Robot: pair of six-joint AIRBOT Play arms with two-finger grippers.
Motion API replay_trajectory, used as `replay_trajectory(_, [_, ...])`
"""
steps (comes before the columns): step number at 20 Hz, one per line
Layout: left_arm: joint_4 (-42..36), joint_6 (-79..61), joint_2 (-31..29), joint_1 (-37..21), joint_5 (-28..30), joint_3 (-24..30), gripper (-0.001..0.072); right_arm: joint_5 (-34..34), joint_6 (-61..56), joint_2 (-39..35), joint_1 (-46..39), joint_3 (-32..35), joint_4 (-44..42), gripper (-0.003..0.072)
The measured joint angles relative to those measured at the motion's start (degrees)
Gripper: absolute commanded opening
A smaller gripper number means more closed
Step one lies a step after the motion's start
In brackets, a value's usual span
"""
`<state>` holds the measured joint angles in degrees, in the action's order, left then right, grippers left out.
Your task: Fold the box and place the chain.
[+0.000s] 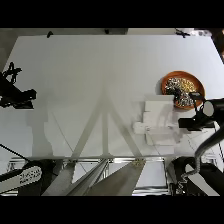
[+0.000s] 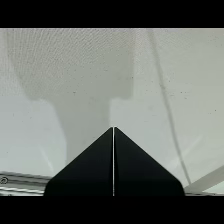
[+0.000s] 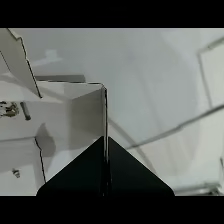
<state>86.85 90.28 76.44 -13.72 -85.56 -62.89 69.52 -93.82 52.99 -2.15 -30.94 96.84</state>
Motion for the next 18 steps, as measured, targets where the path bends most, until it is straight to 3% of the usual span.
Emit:
replay_trajectory(7, [0.00,0.00,0.00,0.00,0.00,0.00,0.0009,-15.12,4.96,-5.31,16.59,0.22,-17.00,0.0005])
replay_trajectory(12, [0.00,0.00,0.00,0.00,-0.02,0.00,0.0009,-24.00,2.29,-5.09,26.32,1.31,-20.55,0.0006])
replay_trajectory(18, [-0.63,-0.02,0.00,0.00,2.54,0.00,0.0012,-26.91,1.25,-2.38,28.70,1.66,-22.03,0.0007])
